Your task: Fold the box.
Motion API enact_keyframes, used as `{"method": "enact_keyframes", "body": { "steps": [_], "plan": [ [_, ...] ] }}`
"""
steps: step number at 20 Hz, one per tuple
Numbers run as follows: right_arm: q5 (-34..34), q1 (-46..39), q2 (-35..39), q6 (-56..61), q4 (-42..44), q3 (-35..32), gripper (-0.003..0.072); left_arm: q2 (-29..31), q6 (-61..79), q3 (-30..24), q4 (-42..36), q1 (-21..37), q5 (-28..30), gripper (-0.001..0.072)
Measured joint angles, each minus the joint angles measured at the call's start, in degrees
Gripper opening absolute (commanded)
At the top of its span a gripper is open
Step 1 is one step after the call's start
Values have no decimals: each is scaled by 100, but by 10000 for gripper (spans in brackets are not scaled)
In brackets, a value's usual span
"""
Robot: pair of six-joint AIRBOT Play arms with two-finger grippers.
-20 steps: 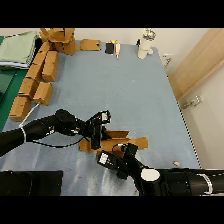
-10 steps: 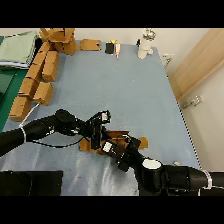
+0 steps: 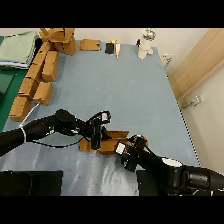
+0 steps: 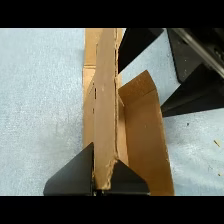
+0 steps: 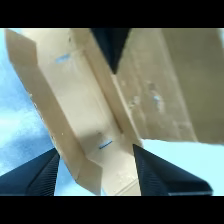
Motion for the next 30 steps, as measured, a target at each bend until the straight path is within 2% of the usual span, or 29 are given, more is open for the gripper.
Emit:
{"method": "enact_keyframes", "body": {
  "steps": [4, 9, 12, 16, 19, 22, 26, 30],
  "plan": [
    [140, -260, 533, -280, -24, -199, 717, 0, 0, 2, 0, 0, -2, 12],
    [317, -649, 713, -800, 192, -262, 716, 0, 0, 0, 0, 0, -2, 12],
    [575, -1266, 739, -1823, 981, -269, 716, 0, 0, 2, 2, 0, -2, 12],
    [883, -2621, 695, -4306, 2938, -254, 716, 0, 0, 2, 0, 0, -2, 12],
    [800, -3718, 258, -6505, 4710, -85, 716, 0, 0, 2, 0, 0, -2, 12],
    [387, -4489, -555, -8209, 5919, 304, 716, 0, 0, 0, 0, 0, -2, 12],
    [-162, -4959, -1508, -9431, 6579, 706, 715, 0, 2, 2, 0, 0, -4, 12],
    [-284, -5097, -1878, -9877, 6773, 848, 713, 0, 2, 2, 0, 0, -4, 12]
  ]
}}
